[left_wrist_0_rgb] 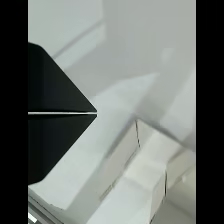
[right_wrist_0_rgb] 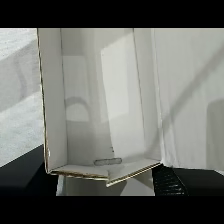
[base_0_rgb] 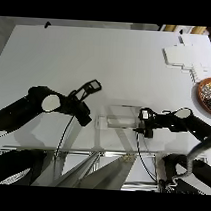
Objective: Fold the box and place the chain.
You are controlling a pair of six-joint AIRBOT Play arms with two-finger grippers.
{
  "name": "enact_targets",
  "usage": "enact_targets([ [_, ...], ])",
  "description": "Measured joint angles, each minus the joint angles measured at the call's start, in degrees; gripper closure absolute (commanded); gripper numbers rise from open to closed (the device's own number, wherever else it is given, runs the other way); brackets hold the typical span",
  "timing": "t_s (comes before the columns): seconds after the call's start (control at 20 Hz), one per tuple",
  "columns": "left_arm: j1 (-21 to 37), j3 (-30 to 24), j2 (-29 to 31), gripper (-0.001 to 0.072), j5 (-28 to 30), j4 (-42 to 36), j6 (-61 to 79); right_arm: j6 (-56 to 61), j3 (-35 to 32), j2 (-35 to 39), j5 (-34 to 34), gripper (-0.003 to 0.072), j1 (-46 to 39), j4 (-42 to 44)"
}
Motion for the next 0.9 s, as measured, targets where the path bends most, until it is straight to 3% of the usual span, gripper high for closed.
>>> enact_targets([
  [0.2,2.9,-5.3,0.0,0.0701,4.5,-3.4,-11.3,0.0,0.0,0.0,0.0,0.0283,0.0,0.0],
  [0.4,3.4,-8.5,-4.6,0.0702,8.5,-11.8,-15.3,0.0,0.0,0.0,0.0,0.0283,0.0,0.0],
  [0.6,2.6,-9.4,-9.3,0.0702,10.8,-18.8,-16.2,0.0,0.0,0.0,0.0,0.0283,0.0,0.0],
  [0.9,-0.8,-8.1,-11.0,0.0701,11.9,-28.0,-12.8,0.0,0.0,0.0,0.0,0.0283,0.0,0.0],
])
